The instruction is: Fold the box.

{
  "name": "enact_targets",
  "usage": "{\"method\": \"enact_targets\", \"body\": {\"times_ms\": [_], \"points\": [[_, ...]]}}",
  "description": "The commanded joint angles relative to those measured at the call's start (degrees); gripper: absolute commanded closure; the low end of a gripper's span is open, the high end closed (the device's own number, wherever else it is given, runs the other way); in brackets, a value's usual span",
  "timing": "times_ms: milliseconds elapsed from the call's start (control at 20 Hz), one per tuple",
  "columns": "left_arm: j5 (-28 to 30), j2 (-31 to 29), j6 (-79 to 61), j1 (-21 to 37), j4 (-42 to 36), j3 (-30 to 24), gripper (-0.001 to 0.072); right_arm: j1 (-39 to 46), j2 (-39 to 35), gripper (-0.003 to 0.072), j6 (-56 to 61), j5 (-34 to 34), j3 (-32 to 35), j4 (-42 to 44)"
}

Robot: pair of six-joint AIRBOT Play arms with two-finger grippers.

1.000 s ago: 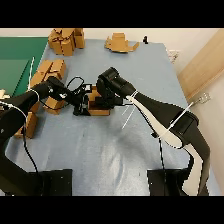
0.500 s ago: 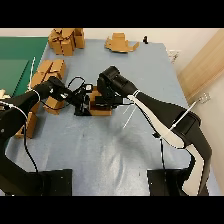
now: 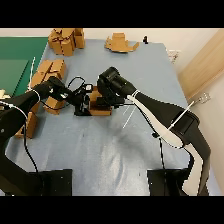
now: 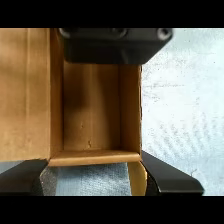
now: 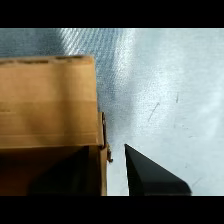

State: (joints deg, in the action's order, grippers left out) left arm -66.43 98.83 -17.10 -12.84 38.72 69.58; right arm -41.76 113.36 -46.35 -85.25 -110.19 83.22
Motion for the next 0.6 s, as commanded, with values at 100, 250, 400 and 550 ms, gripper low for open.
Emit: {"method": "enact_targets", "body": {"times_ms": [100, 250, 400, 550], "points": [[-0.04, -0.04, 0.04, 0.02, 0.02, 0.07, 0.0187, 0.28, 1.14, 0.0355, -0.07, 2.14, 0.04, -0.66], [-0.11, -0.04, 0.24, 0.02, 0.04, 0.07, 0.0187, 1.27, 1.92, 0.0355, -0.26, -2.45, 0.04, -0.33], [-0.11, -0.04, 0.24, 0.02, 0.02, 0.07, 0.0187, 1.77, 2.4, 0.0657, -3.21, -3.63, 0.04, -0.37], [-0.11, -0.04, 0.24, 0.02, 0.02, 0.07, 0.0187, 1.66, 2.4, 0.068, -3.72, -2.38, 0.02, 0.15]]}}
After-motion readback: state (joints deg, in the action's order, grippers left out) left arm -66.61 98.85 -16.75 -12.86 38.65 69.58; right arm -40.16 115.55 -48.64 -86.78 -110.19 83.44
